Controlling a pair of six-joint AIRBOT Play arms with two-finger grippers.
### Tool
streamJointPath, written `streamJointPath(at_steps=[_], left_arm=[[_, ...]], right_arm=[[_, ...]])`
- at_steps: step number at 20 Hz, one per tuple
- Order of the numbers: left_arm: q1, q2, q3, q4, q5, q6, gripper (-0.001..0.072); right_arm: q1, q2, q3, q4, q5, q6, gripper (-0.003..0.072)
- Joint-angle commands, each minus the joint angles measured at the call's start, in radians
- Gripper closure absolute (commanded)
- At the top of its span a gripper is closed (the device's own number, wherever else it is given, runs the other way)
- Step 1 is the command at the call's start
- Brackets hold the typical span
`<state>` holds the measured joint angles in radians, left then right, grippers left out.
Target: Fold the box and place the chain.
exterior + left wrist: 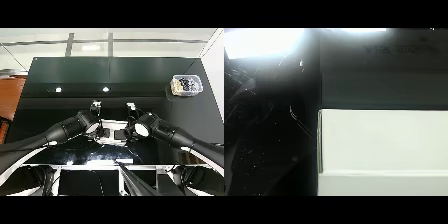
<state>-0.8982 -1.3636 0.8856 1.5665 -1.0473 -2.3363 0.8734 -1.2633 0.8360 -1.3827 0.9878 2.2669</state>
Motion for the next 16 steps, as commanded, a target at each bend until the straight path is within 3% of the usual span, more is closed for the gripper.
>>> streamJointPath(at_steps=[1, 14, 16], left_arm=[[0.000, 0.000, 0.000, 0.000, 0.006, 0.003, 0.0678], [0.000, 0.000, 0.000, -0.001, 0.014, 0.003, 0.0679], [0.000, 0.000, 0.000, -0.001, 0.014, 0.003, 0.0679]], right_arm=[[0.008, -0.023, 0.026, -0.026, 0.036, 0.037, 0.0433], [0.008, -0.119, 0.085, -0.026, 0.068, 0.053, 0.0433], [0.008, -0.119, 0.085, -0.029, 0.067, 0.053, 0.0461]])
